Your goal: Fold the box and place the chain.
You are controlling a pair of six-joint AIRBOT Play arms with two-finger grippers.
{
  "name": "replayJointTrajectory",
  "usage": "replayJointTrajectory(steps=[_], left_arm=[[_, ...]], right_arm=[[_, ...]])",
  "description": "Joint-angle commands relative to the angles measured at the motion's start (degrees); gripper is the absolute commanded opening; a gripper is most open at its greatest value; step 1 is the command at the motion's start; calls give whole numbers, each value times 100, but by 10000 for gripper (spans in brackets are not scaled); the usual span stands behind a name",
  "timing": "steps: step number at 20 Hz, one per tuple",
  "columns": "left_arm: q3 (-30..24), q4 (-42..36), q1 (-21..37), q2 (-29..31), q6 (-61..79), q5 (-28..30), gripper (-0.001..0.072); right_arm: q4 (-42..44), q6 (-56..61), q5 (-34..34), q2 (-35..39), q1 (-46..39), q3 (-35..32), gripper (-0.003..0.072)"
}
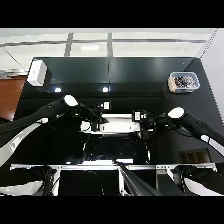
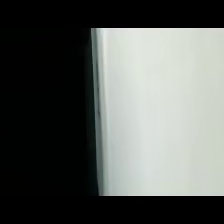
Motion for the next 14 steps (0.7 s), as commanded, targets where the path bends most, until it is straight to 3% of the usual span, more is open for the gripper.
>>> replayJointTrajectory(steps=[1, 9, 14], left_arm=[[4, 0, -2, -2, -4, 9, 25], [4, 0, -2, -2, -4, 9, 25], [4, 0, -2, -4, -4, 9, 25]], right_arm=[[68, -151, 4, -114, -2, 0, 702], [-153, 173, -144, -118, 9, 0, 702], [-535, 544, -573, -153, 334, 2, 702]])
